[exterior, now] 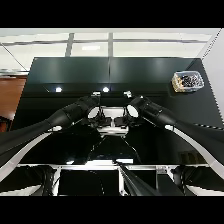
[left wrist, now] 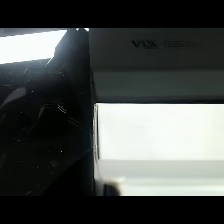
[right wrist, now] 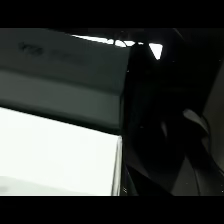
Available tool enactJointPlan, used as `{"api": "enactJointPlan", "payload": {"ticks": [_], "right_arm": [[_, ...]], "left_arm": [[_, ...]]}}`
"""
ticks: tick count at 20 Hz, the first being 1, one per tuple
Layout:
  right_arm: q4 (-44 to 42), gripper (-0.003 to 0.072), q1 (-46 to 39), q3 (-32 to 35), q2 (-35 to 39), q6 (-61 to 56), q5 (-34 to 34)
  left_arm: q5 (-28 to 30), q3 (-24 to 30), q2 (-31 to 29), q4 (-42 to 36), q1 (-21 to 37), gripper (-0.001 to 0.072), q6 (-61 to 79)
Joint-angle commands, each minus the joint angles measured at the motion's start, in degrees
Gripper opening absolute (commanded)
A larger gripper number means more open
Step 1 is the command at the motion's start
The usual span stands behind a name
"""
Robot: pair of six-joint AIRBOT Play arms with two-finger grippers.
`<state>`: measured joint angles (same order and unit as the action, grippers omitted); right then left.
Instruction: Fold the box and place the chain.
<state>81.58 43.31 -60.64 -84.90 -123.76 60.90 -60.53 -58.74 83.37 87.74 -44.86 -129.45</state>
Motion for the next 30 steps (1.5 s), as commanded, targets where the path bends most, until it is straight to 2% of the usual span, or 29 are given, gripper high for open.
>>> {"api": "enactJointPlan", "payload": {"ticks": [1,3,4,5,6,12,13,14,17,18,19,22,23,24,25,30], "right_arm": [[1.7,0.0226,0.7,-0.5,-1.7,-3.4,2.0],[1.6,0.0216,0.7,-0.5,-1.8,-4.2,2.2],[1.4,0.0122,0.7,-0.5,-1.8,-4.3,2.2],[1.4,0.0115,0.7,-0.5,-1.8,-4.4,2.1],[1.2,0.0018,0.7,-0.5,-1.8,-4.4,2.2],[0.4,0.0027,0.7,-0.9,-1.8,-4.4,2.3],[0.3,0.0104,0.7,-1.0,-1.8,-4.4,2.3],[0.0,0.0148,0.7,-1.1,-1.8,-4.4,2.3],[-0.1,0.0147,0.7,-1.5,-1.8,-4.4,2.1],[-0.1,0.0102,0.7,-1.5,-1.8,-4.4,2.1],[-0.1,0.0018,0.7,-1.5,-1.8,-4.4,2.1],[-0.1,0.0019,0.7,-1.5,-1.8,-4.4,2.0],[-0.2,0.0074,0.5,-1.5,-1.8,-4.4,2.1],[-0.8,0.0289,0.2,-1.5,-1.8,-4.4,2.0],[-1.2,0.0379,-0.2,-1.5,-1.6,-4.4,2.2],[-3.5,0.0379,-2.4,-1.6,2.6,2.5,5.7]], "left_arm": [[0.0,0.0,0.0,0.0,0.0,0.0025,0.0],[0.0,0.0,0.0,0.0,0.0,0.0025,0.0],[0.0,0.0,0.0,0.0,0.0,0.0025,0.0],[0.0,0.0,0.0,0.0,0.0,0.0025,0.0],[0.0,0.0,0.0,0.0,0.0,0.0025,0.0],[0.0,0.0,0.0,0.0,0.0,0.0025,0.0],[0.0,0.0,0.0,0.0,0.0,0.0025,0.0],[0.0,0.0,0.0,0.0,0.0,0.0025,0.0],[0.0,0.0,0.0,0.0,0.0,0.0025,0.0],[0.0,0.0,0.0,0.0,0.0,0.0025,0.0],[0.0,0.0,0.0,0.0,0.0,0.0025,0.0],[0.0,0.0,0.0,0.0,0.0,0.0025,0.0],[0.0,0.0,0.0,0.0,0.0,0.0025,0.0],[0.1,0.0,0.0,0.0,0.0,0.0025,0.0],[0.1,0.0,0.0,0.0,0.0,0.0025,0.0],[0.1,0.0,0.0,0.1,0.0,0.0025,0.0]]}}
